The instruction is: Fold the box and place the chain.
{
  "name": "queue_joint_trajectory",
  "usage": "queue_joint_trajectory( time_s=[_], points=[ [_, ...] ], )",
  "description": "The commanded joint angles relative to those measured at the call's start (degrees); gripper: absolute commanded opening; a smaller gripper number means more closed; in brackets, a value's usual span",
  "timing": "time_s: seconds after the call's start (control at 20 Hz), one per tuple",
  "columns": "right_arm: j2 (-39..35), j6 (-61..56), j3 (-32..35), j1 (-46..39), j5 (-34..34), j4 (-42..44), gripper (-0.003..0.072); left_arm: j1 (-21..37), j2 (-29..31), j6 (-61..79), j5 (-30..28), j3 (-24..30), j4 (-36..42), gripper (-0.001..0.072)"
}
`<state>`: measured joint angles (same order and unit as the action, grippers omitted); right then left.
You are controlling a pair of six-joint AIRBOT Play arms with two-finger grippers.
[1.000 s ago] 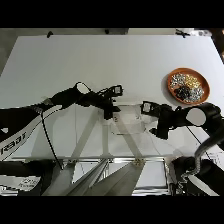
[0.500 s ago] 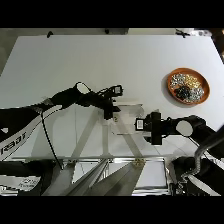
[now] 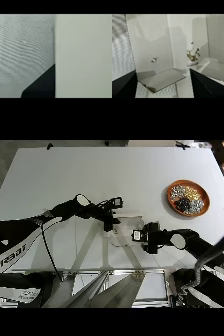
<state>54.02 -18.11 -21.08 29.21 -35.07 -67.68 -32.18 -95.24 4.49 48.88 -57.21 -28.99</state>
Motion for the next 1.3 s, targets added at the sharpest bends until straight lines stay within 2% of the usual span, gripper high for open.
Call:
queue_joint_trajectory(
  time_s=[0.0, 0.25, 0.55, 0.65, 0.85, 1.1, 1.25],
  points=[
    [-1.07, 0.20, -0.98, -0.46, 3.02, 0.09, 0.0692, -0.04, -0.04, 0.02, 0.00, 0.00, 0.00, 0.0008],
    [-2.34, 1.20, -3.52, -5.38, 1.81, 0.59, 0.0692, -0.04, -0.04, 0.00, 0.00, 0.02, 0.00, 0.0008],
    [-2.29, 20.57, -3.78, -10.40, 0.98, 11.87, 0.0694, -0.04, -0.04, 0.00, 0.00, 0.00, 0.00, 0.0008],
    [-1.79, 23.32, -3.80, -11.67, 0.94, 14.53, 0.0694, -0.04, -0.04, 0.00, 0.00, 0.00, 0.00, 0.0008],
    [1.22, 24.81, -4.98, -12.55, -1.79, 16.13, 0.0694, -0.04, -0.04, 0.02, 0.00, 0.02, 0.00, 0.0008],
    [7.74, 24.55, -10.51, -14.58, -6.86, 16.68, 0.0695, -0.04, -0.04, 0.02, 0.02, 0.02, 0.00, 0.0008],
    [8.96, 24.68, -11.82, -15.67, -8.74, 16.68, 0.0695, -0.04, -0.04, 0.02, 0.00, 0.00, 0.00, 0.0008]
  ],
)
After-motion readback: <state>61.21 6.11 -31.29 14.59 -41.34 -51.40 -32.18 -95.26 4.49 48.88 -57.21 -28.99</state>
